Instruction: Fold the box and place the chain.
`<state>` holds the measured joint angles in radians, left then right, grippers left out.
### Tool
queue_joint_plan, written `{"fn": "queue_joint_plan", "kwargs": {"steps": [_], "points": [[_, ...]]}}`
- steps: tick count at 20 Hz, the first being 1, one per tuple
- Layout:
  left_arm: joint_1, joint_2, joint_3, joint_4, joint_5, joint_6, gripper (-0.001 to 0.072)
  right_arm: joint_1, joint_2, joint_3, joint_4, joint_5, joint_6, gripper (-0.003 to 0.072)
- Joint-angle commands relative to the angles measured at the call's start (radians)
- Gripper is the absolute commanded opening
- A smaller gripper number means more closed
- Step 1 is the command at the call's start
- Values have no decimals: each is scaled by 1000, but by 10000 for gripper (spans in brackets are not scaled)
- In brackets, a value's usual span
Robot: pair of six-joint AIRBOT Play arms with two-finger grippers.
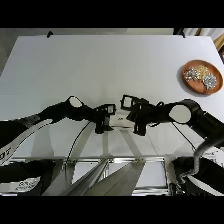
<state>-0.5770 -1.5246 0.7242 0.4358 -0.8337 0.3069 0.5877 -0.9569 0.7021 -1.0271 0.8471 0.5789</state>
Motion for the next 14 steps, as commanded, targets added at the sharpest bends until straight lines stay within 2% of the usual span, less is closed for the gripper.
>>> {"fn": "queue_joint_plan", "kwargs": {"steps": [1,4,6,8,9,14], "points": [[0,1,0,-1,-1,-1,394,-89,34,-10,141,-1,18,19],[0,1,0,-1,-1,-1,394,-139,34,-108,428,-63,-125,19],[0,1,0,-1,-1,-1,394,-141,32,-205,669,-166,-254,16],[0,1,0,-1,-1,-1,394,-141,30,-292,919,-194,-419,15],[0,1,0,-1,-1,-1,394,-140,30,-320,980,-178,-468,15],[0,1,0,-1,-1,-1,394,-139,13,-369,967,-181,-495,15]]}}
